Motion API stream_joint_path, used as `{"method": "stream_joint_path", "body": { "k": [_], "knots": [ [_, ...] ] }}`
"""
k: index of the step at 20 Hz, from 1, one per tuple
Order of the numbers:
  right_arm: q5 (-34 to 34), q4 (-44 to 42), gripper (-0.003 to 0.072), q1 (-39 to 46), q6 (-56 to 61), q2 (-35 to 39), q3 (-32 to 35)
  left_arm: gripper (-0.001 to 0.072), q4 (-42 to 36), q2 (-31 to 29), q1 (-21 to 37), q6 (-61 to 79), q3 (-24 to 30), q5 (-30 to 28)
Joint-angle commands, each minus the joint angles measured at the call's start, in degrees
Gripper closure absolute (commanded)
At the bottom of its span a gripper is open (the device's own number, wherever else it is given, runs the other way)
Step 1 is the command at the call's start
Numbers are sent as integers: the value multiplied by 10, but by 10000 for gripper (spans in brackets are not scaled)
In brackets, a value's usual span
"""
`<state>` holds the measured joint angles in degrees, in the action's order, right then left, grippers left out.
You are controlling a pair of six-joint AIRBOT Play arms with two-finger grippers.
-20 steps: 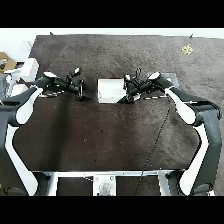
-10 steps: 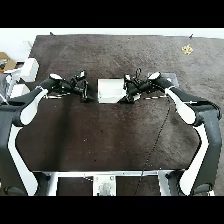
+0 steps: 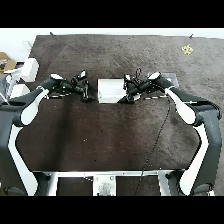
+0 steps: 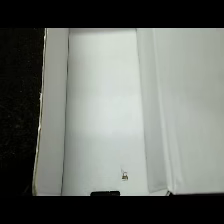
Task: Fold the box and place the chain.
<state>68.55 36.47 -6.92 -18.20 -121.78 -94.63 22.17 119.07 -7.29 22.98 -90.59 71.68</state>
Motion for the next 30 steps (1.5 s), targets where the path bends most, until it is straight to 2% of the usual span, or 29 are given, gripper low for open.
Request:
{"method": "stream_joint_path", "body": {
  "k": [1,13,22,28,30],
  "knots": [
    [0,0,238,0,0,0,0,-4,-4,0,-2,0,0,-4],
    [0,0,238,0,0,0,0,-4,17,0,-2,0,0,16],
    [0,0,238,0,0,0,0,-4,-4,0,-2,0,0,11],
    [0,0,238,0,0,0,0,-4,-15,0,-2,0,0,-26],
    [0,0,238,0,0,0,0,-3,-16,0,-3,1,0,-19]
  ]
}}
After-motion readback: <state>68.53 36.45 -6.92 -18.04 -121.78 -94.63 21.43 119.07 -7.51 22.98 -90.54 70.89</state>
